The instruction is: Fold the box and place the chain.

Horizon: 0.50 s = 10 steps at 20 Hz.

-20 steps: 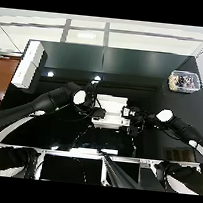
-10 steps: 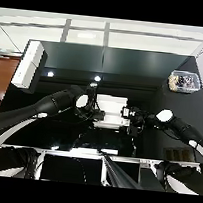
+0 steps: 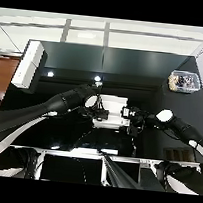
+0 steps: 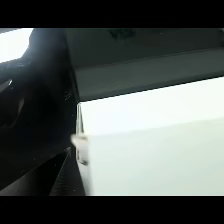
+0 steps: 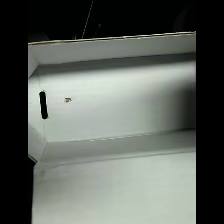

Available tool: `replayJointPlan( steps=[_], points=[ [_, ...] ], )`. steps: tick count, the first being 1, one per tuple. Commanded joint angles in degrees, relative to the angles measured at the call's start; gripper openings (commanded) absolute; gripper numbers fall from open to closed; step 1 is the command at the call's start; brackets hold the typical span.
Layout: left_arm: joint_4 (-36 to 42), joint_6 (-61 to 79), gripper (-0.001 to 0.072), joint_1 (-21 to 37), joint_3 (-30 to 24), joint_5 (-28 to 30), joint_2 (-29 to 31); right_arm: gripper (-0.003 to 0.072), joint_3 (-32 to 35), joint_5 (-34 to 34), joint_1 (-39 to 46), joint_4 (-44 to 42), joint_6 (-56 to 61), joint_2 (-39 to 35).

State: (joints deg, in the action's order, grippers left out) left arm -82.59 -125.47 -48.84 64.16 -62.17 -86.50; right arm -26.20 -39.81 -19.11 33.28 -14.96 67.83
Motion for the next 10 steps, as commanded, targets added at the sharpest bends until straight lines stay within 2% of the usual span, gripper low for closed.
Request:
replayJointPlan(
  steps=[1,5,10],
  points=[
    [-2.93,-4.22,0.0401,-0.94,0.98,-2.12,-1.55,0.0404,0.02,0.0,-0.04,0.0,0.0,0.0],
    [-5.46,-8.74,0.0397,-1.16,1.31,-2.4,-1.81,0.0404,0.02,0.0,-0.04,0.0,0.0,0.0],
    [-6.82,-9.46,0.0382,-3.06,5.55,-4.44,-4.28,0.0404,0.02,0.0,-0.04,0.0,0.0,0.0]
  ],
)
